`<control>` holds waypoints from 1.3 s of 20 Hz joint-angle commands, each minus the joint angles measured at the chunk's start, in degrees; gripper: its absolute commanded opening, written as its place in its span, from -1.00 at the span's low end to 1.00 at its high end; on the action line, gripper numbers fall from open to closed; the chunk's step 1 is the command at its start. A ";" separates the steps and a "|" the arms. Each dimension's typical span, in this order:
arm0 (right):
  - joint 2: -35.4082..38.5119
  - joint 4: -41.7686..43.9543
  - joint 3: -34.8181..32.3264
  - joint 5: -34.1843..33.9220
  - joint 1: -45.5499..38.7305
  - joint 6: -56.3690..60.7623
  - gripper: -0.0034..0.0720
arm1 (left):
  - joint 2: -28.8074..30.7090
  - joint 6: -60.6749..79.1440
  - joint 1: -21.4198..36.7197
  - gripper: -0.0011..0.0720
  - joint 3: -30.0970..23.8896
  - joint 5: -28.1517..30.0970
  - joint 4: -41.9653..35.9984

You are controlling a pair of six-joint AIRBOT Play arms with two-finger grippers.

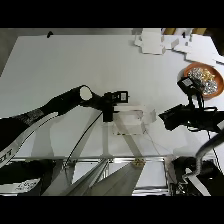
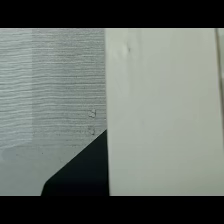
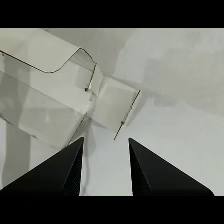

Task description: Fold the box and place the chain.

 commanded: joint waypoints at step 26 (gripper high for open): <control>-0.02 0.00 0.00 0.00 0.02 -0.13 -0.07 | -0.04 -0.07 0.00 -0.97 2.05 -3.93 5.05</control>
